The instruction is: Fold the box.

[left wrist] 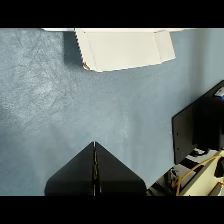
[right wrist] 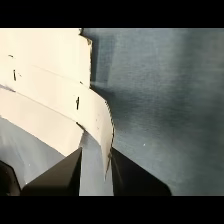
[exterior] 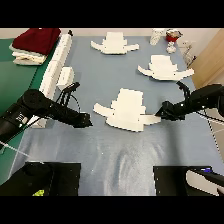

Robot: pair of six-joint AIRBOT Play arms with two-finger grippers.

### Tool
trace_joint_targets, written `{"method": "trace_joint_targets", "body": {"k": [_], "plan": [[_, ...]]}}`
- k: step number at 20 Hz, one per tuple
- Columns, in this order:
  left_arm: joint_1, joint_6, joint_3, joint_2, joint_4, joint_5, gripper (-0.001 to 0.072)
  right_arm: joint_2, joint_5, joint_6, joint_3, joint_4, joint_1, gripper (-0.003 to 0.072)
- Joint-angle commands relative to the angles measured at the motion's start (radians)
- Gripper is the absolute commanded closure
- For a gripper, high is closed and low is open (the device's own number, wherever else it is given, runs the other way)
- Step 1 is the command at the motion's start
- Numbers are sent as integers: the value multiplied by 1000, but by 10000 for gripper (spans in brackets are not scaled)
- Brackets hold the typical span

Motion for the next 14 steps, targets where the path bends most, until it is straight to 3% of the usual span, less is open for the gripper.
{"method": "trace_joint_targets", "body": {"k": [1,5,6,7,8,10,11,12,13,14], "plan": [[1,8,-17,11,-6,34,693,-16,95,25,-31,43,60,413],[1,8,-17,11,-6,33,693,-97,137,25,-31,45,142,428],[1,8,-16,11,-6,30,692,-98,139,24,-30,47,149,454],[1,8,-16,11,-6,25,692,-95,137,18,-26,47,152,602],[1,8,-16,11,-6,23,692,-89,135,13,-24,47,152,650],[1,8,-16,11,-6,22,691,-70,132,13,-24,49,152,651],[1,8,-16,10,-6,24,625,-62,124,12,-24,49,152,651],[2,7,-16,6,-6,25,360,-52,104,-3,-24,49,153,685],[3,8,-16,-1,-6,23,297,-43,77,-26,-25,49,157,685],[3,8,-16,-10,-3,26,297,-29,43,-53,-29,48,165,685]]}}
